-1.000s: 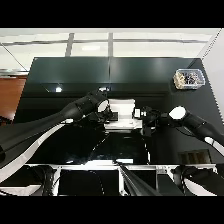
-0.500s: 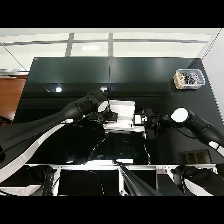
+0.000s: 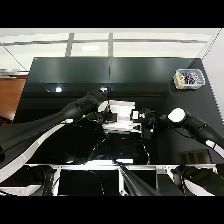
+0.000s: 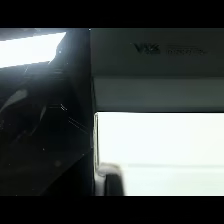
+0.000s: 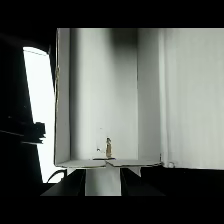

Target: Fold the box and place the chain.

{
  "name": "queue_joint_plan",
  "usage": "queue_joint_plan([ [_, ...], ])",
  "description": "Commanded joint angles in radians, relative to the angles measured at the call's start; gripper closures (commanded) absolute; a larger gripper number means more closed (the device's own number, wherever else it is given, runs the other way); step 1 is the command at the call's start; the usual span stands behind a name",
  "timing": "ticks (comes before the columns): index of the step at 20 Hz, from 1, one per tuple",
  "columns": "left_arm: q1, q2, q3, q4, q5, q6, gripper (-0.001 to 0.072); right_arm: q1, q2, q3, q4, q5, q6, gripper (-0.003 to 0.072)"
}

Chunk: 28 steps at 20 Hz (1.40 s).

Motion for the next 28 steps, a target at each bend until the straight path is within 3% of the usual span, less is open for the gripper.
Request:
queue_joint_plan([
  [1,0.0,0.001,0.0,-0.003,0.002,-0.001,0.0682,0.028,-0.037,0.0,0.094,-0.051,0.068,0.0445],
  [12,0.0,0.001,0.0,-0.003,-0.002,-0.002,0.0682,0.03,-0.05,0.0,0.121,-0.035,0.089,0.0445],
  [14,0.0,0.001,0.0,-0.003,-0.002,-0.004,0.0682,0.03,-0.05,0.0,0.121,-0.033,0.115,0.0411],
  [15,0.0,0.001,0.0,-0.003,-0.002,-0.005,0.0682,0.03,-0.05,0.0,0.12,-0.028,0.115,0.0509],
  [16,0.0,0.001,0.0,-0.003,-0.002,-0.005,0.0682,0.03,-0.05,0.0,0.12,-0.028,0.122,0.0491],
  [17,0.0,0.001,0.0,-0.003,-0.002,-0.004,0.0682,0.03,-0.05,0.0,0.126,-0.033,0.129,0.0309],
  [18,0.0,0.001,0.0,-0.003,-0.005,-0.004,0.0682,0.03,-0.05,0.0,0.123,-0.033,0.128,0.0254],
  [21,0.0,0.001,0.0,-0.003,-0.005,-0.004,0.0681,0.029,-0.05,0.0,0.122,-0.036,0.128,0.0259],
  [22,0.0,0.001,0.0,-0.003,-0.005,-0.004,0.0681,0.029,-0.05,0.0,0.121,-0.034,0.129,0.0487],
  [23,0.0,0.001,0.0,-0.003,-0.006,-0.004,0.0681,0.029,-0.05,0.0,0.124,-0.028,0.129,0.0507],
  [24,0.0,0.001,0.0,-0.003,-0.006,-0.004,0.068,0.029,-0.05,0.0,0.13,-0.029,0.134,0.0301],
  [25,0.0,0.001,0.0,-0.003,-0.005,-0.004,0.068,0.029,-0.05,0.0,0.131,-0.028,0.134,0.0341],
  [26,0.0,0.001,0.0,-0.003,-0.005,-0.005,0.068,0.029,-0.05,0.0,0.121,-0.025,0.15,0.0624],
  [28,0.0,0.001,0.0,-0.01,-0.001,-0.009,0.0681,0.026,-0.041,0.0,0.119,-0.024,0.2,0.0663],
])
